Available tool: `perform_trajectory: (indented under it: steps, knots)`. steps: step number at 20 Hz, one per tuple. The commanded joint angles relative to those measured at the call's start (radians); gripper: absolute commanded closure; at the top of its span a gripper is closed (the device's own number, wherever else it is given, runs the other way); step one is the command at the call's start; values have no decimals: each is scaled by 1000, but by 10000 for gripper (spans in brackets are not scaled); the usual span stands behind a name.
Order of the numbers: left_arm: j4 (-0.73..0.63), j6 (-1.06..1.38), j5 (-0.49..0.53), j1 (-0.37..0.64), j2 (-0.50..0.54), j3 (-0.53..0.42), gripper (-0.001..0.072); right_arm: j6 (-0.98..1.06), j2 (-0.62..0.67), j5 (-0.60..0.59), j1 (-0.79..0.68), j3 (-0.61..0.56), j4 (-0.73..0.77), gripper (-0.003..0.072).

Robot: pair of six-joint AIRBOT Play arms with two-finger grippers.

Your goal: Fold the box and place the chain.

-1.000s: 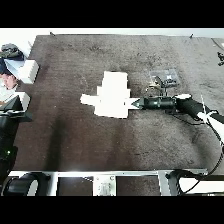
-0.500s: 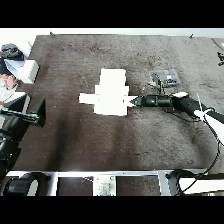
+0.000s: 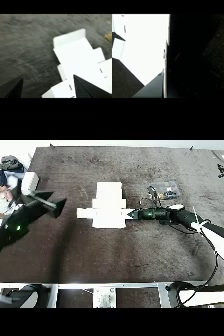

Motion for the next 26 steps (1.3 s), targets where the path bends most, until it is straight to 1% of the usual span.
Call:
perform_trajectory:
  steps: [1,3,5,8,9,11,14,16,18,22,26]
  knots:
    - [92,-77,-250,0,-334,243,51,-33,-1,-5,1,1,1,677]
    - [190,-177,-364,0,-488,395,51,-53,-1,-10,1,1,1,677]
    - [285,-298,-468,0,-621,552,51,-59,-1,-15,1,1,1,677]
    - [432,-467,-649,-16,-809,804,51,-74,-1,-18,1,1,1,677]
    - [478,-503,-686,-31,-863,877,51,-80,-1,-17,2,1,1,677]
    - [543,-551,-715,-72,-955,1010,51,-81,-1,-21,1,1,1,677]
    - [552,-594,-704,-115,-1048,1154,51,-81,-1,-21,1,1,0,677]
    - [548,-626,-712,-126,-1096,1221,50,-85,-1,-24,1,1,0,677]
    - [537,-649,-736,-126,-1135,1258,51,-85,0,-23,1,1,0,676]
    - [499,-634,-735,-126,-1183,1263,51,-85,0,-23,1,1,0,677]
    - [482,-643,-737,-130,-1204,1263,64,-84,0,-23,1,1,1,676]
